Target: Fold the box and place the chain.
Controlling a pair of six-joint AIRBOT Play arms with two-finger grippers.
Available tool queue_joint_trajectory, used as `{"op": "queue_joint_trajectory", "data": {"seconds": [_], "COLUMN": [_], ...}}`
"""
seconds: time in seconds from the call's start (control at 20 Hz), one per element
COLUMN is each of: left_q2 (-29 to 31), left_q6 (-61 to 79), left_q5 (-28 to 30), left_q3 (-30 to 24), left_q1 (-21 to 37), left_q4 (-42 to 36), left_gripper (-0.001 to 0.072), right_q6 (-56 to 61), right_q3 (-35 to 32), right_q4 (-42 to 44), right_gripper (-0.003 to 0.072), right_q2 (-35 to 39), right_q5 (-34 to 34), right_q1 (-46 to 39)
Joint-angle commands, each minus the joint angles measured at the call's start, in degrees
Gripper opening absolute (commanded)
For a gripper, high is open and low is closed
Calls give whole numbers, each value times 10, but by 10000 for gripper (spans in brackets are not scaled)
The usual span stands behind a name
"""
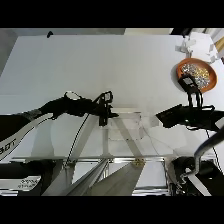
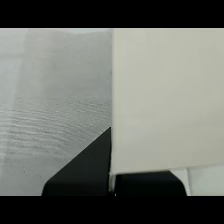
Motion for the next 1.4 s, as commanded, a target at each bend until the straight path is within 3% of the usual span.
{"op": "queue_joint_trajectory", "data": {"seconds": [0.0, 0.8, 1.25, 1.3, 1.35], "left_q2": [-5, -2, -1, -1, -1], "left_q6": [2, 89, 90, 90, 90], "left_q5": [7, 30, 30, 30, 30], "left_q3": [0, 1, 1, 1, 1], "left_q1": [0, -16, -16, -16, -16], "left_q4": [-6, -6, -6, -6, -6], "left_gripper": [0, 0, 37, 37, 36], "right_q6": [0, -1, -83, -107, -134], "right_q3": [0, 0, 0, 0, 0], "right_q4": [-1, -15, -9, 3, 16], "right_gripper": [404, 396, 397, 382, 250], "right_q2": [0, 0, 0, 0, 0], "right_q5": [1, 9, 43, 54, 65], "right_q1": [0, 0, 0, 0, 0]}}
